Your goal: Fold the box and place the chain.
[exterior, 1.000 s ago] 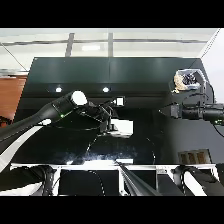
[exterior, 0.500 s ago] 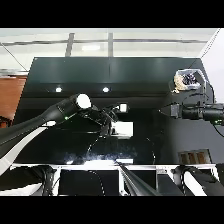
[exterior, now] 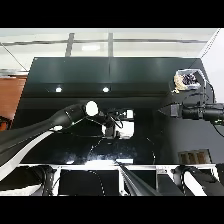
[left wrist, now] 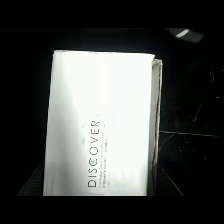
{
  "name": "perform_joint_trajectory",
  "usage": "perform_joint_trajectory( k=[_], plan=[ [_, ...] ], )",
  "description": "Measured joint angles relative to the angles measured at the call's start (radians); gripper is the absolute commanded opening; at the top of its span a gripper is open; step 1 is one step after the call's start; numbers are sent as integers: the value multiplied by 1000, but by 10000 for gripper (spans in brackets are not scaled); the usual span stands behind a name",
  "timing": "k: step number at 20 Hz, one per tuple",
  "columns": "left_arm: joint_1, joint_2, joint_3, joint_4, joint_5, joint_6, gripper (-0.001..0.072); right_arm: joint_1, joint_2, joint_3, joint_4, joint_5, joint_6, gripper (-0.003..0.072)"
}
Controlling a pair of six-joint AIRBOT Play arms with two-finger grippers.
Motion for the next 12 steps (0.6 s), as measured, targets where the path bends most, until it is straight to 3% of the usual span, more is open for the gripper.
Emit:
perform_joint_trajectory(
  k=[1,2,3,4,8,12],
  plan=[
    [-10,-5,0,27,7,-14,709,0,0,0,0,0,0,22],
    [-21,-8,0,55,15,-33,649,0,0,0,0,-3,3,22],
    [-29,-11,0,83,19,-55,454,0,0,0,0,-5,4,22],
    [-35,-11,0,105,22,-81,315,0,0,0,0,-6,4,22],
    [-19,16,0,218,-3,-215,288,0,0,0,0,-14,6,22],
    [127,91,0,336,-23,-372,288,0,0,0,0,-26,6,22]
  ],
)
